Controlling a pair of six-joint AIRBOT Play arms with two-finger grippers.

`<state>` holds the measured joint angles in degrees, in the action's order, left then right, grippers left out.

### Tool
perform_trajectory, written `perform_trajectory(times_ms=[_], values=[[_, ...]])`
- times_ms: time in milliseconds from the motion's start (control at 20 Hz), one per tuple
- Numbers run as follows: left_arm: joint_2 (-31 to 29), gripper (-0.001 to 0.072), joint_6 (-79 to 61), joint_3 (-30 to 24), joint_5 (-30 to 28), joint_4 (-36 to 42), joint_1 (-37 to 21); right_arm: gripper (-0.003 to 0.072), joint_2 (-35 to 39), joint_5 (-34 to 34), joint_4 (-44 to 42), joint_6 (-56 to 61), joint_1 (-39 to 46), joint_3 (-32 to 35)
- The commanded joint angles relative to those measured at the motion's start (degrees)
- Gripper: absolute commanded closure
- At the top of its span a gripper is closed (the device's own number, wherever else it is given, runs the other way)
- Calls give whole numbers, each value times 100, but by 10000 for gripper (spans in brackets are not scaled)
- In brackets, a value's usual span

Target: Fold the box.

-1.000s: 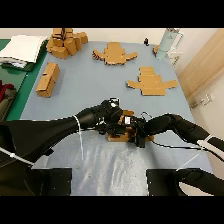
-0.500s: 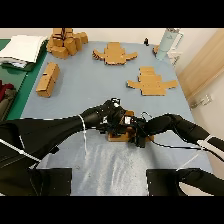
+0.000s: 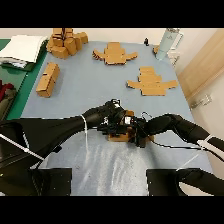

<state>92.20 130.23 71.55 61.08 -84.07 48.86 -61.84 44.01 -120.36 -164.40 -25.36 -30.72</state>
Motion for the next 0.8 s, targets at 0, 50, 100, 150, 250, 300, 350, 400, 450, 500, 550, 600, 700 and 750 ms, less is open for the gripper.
perform_trajectory(times_ms=[0, 50, 100, 150, 250, 300, 350, 400, 450, 500, 550, 600, 700, 750], values=[[48, 427, 61, 7, 55, 63, -2, 172, 2, -2, -2, 0, 2, -2], [48, 475, 144, 7, 50, 46, -2, 172, 2, -2, -4, 0, 2, -2], [48, 688, 131, 7, 37, 46, -2, 172, 2, -2, -4, 0, 2, -2], [48, 697, 129, 7, 22, 48, -2, 172, 2, -2, -2, 0, 2, -2], [48, 697, 129, 7, 22, 48, -2, 172, 2, -2, -2, 0, 2, -2], [48, 697, 129, 7, 24, 48, -2, 172, 2, -2, -2, 0, 2, -2], [48, 697, 129, 7, 26, 48, -2, 172, 2, -2, -2, 0, 2, -2], [48, 697, 129, 7, 35, 48, -2, 172, 2, -2, -2, 0, 2, -2], [48, 697, 129, 7, 50, 48, -2, 172, 2, -2, -2, 0, 2, -2], [48, 697, 129, 7, 52, 48, -2, 172, 2, -2, -2, 0, 2, -2], [48, 697, 127, 7, 50, 48, -2, 172, 2, -2, -4, 0, 2, -2], [48, 696, 118, 7, 48, 48, -2, 172, 2, -2, -2, 0, 2, -2], [37, 694, 57, 7, 50, 46, -2, 172, 2, -2, -2, 0, 2, -2], [17, 607, -20, 15, 48, 46, -2, 172, 2, -2, -2, 0, 2, -2]])
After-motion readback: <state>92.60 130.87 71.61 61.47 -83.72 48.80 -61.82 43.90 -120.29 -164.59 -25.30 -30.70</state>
